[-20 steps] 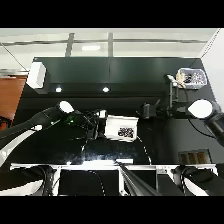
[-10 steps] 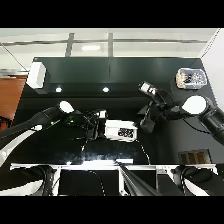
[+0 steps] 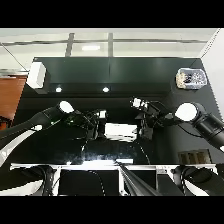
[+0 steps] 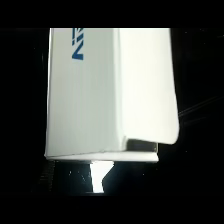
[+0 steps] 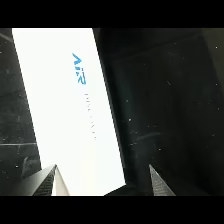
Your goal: Fold the box and place the chain.
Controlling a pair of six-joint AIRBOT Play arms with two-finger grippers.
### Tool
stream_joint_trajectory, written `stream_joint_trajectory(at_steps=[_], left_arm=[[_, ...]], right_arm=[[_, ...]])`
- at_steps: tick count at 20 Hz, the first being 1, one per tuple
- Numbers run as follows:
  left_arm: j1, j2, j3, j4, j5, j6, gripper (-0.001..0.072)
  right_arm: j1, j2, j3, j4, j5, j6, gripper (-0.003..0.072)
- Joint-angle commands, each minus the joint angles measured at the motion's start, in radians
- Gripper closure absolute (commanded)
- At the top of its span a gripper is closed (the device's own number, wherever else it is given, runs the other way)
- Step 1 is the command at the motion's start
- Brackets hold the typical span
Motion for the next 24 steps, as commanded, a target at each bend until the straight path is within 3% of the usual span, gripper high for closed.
stream_joint_trajectory(at_steps=[1, 4, 5, 6, 22, 23, 24], left_arm=[[0.0, 0.0, 0.0, 0.0, 0.0, 0.001, 0.0314], [0.0, 0.0, 0.0, 0.0, 0.0, 0.001, 0.0314], [0.0, 0.0, 0.0, 0.0, 0.0, 0.001, 0.0314], [0.0, 0.0, 0.0, 0.0, 0.0, 0.001, 0.0314], [0.0, 0.0, 0.0, 0.0, 0.0, 0.001, 0.0314], [0.0, 0.0, 0.0, 0.0, 0.0, 0.001, 0.0314], [0.0, 0.0, 0.0, 0.0, 0.0, 0.001, 0.0314]], right_arm=[[0.005, -0.001, -0.011, 0.003, -0.03, -0.025, 0.0007], [0.005, -0.001, -0.017, 0.007, -0.043, -0.025, 0.0025], [0.005, -0.001, -0.017, 0.011, -0.043, -0.025, 0.0159], [0.005, -0.001, -0.017, 0.021, -0.043, -0.024, 0.0196], [0.005, -0.003, -0.037, 0.025, 0.02, -0.009, 0.0199], [0.005, -0.003, -0.044, 0.025, 0.019, -0.009, 0.0256], [0.005, -0.003, -0.047, 0.024, 0.022, -0.009, 0.0428]])
